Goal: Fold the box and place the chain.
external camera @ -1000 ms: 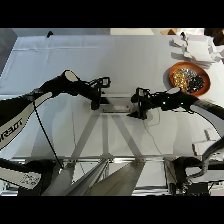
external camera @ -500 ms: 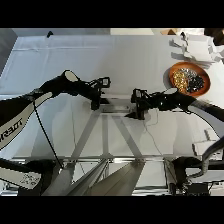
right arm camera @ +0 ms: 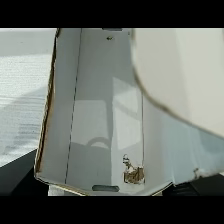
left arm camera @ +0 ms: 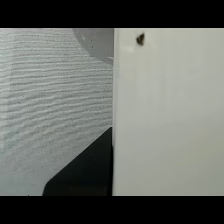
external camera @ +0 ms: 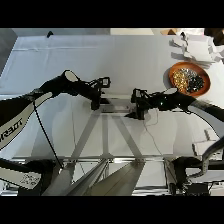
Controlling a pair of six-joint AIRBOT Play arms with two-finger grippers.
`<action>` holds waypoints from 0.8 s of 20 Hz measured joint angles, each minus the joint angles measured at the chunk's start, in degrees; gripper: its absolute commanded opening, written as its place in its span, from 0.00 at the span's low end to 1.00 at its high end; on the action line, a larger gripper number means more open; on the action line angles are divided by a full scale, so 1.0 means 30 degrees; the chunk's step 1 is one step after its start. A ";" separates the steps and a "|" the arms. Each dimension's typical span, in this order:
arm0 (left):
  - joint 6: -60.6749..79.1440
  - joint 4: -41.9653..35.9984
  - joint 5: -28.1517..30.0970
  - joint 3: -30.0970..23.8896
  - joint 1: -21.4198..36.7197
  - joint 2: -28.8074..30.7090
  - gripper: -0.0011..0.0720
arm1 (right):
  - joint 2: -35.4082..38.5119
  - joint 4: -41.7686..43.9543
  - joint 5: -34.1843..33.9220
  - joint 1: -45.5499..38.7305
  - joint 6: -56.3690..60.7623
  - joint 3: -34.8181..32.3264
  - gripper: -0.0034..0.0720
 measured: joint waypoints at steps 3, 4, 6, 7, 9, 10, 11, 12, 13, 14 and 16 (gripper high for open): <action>-0.0007 0.0000 0.0000 0.0000 0.0000 0.0000 0.03 | 0.0000 0.0000 -0.0007 0.0000 0.0000 0.0000 1.00; -0.0007 0.0000 0.0000 0.0000 0.0000 0.0000 0.03 | 0.0000 0.0000 -0.0007 0.0000 0.0000 0.0000 1.00; -0.0007 0.0000 0.0000 0.0000 0.0000 0.0000 0.03 | 0.0000 -0.0007 -0.0007 0.0000 0.0000 0.0000 0.99; -0.0007 0.0000 0.0000 0.0000 0.0000 0.0000 0.03 | 0.0000 -0.0007 -0.0015 0.0000 0.0000 0.0000 0.97; -0.0007 -0.0007 0.0000 0.0000 0.0000 0.0000 0.03 | 0.0000 -0.0007 -0.0029 0.0000 -0.0007 0.0000 0.85; -0.0007 0.0000 0.0000 0.0000 0.0000 0.0000 0.03 | 0.0000 -0.0007 -0.0051 0.0000 -0.0007 0.0007 0.78; 0.0000 0.0000 -0.0015 0.0000 0.0000 0.0000 0.03 | 0.0000 -0.0007 -0.0073 0.0000 0.0000 0.0007 0.74; 0.0000 0.0000 -0.0015 0.0000 0.0000 0.0000 0.03 | 0.0000 -0.0015 -0.0124 0.0007 -0.0007 0.0007 0.74; -0.0007 0.0000 -0.0007 0.0000 0.0000 0.0000 0.03 | 0.0000 -0.0036 -0.0138 0.0007 -0.0007 0.0007 0.75; -0.0007 0.0000 -0.0007 0.0000 0.0000 0.0000 0.03 | 0.0000 -0.0051 -0.0175 0.0007 -0.0007 0.0007 0.75; -0.0007 0.0000 -0.0007 0.0000 0.0000 0.0000 0.03 | 0.0000 -0.0095 -0.0219 0.0007 -0.0007 0.0015 0.75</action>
